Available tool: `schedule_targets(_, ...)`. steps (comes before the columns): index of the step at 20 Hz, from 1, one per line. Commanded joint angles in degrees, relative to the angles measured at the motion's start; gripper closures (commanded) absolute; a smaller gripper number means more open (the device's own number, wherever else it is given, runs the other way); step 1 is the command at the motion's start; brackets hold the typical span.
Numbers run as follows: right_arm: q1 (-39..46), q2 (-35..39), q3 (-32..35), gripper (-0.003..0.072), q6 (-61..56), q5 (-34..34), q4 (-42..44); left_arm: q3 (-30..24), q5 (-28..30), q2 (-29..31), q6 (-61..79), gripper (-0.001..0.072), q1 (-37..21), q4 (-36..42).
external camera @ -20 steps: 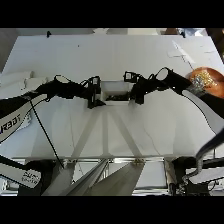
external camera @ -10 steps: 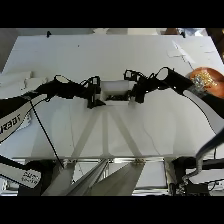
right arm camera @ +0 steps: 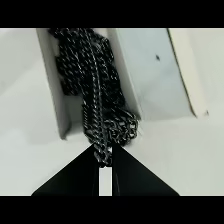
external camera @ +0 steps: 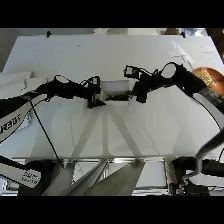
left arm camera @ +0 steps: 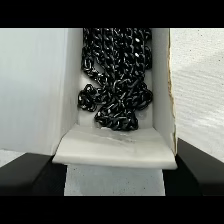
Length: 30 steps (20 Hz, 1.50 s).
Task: Fold the box and place the chain.
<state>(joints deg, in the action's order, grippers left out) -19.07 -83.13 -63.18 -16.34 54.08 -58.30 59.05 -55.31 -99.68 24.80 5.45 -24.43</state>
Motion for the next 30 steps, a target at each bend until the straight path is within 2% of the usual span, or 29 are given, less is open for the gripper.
schedule_targets(1,-3.06,1.29,-0.02,0.0673,-0.28,0.07,2.80,0.04,0.00,0.04,0.02,0.0333,0.00,0.00)
schedule_targets(7,-9.38,1.27,-0.02,0.0673,-0.24,-13.68,3.34,0.04,0.00,0.04,0.02,0.0333,0.00,-0.02)
schedule_targets(10,-10.99,1.27,-0.02,0.0650,-0.24,-16.44,3.30,0.04,0.00,0.04,0.02,0.0333,0.00,-0.02)
schedule_targets(11,-11.19,1.27,-0.02,0.0531,-0.37,-16.02,3.17,0.04,0.00,0.04,0.02,0.0333,0.00,-0.02)
schedule_targets(12,-11.21,1.27,-0.02,0.0371,-0.39,-15.43,3.13,0.04,0.00,0.04,0.02,0.0333,0.00,-0.02)
schedule_targets(13,-11.21,1.29,-0.02,0.0299,-0.42,-14.91,3.17,0.04,0.00,0.04,0.02,0.0333,0.00,-0.02)
schedule_targets(16,-11.17,1.97,-0.55,0.0299,-0.42,-10.62,5.40,0.04,0.00,0.04,0.02,0.0333,0.00,-0.02)
schedule_targets(19,-10.21,3.26,-4.50,0.0302,-0.87,-3.02,6.80,0.04,0.00,0.04,0.02,0.0333,0.00,-0.02)
schedule_targets(20,-9.05,3.23,-6.95,0.0311,-3.65,-0.28,7.34,0.04,0.00,0.04,0.02,0.0333,0.00,-0.02)
schedule_targets(21,-7.74,3.23,-9.05,0.0353,-7.06,0.98,7.54,0.04,0.00,0.04,0.02,0.0333,0.00,-0.02)
schedule_targets(22,-6.08,3.23,-10.95,0.0402,-10.36,1.31,7.56,0.04,0.00,0.04,0.02,0.0333,0.00,-0.02)
schedule_targets(26,0.09,2.43,-13.00,0.0402,-18.43,-4.72,7.74,0.04,0.00,0.04,0.02,0.0333,0.00,-0.02)
schedule_targets(28,2.08,0.22,-13.03,0.0436,-24.06,-6.43,8.02,0.04,0.00,0.04,0.02,0.0333,0.00,-0.02)
schedule_targets(30,3.19,-3.41,-13.22,0.0435,-27.32,-7.19,11.23,0.04,0.00,0.04,0.02,0.0333,0.00,-0.02)
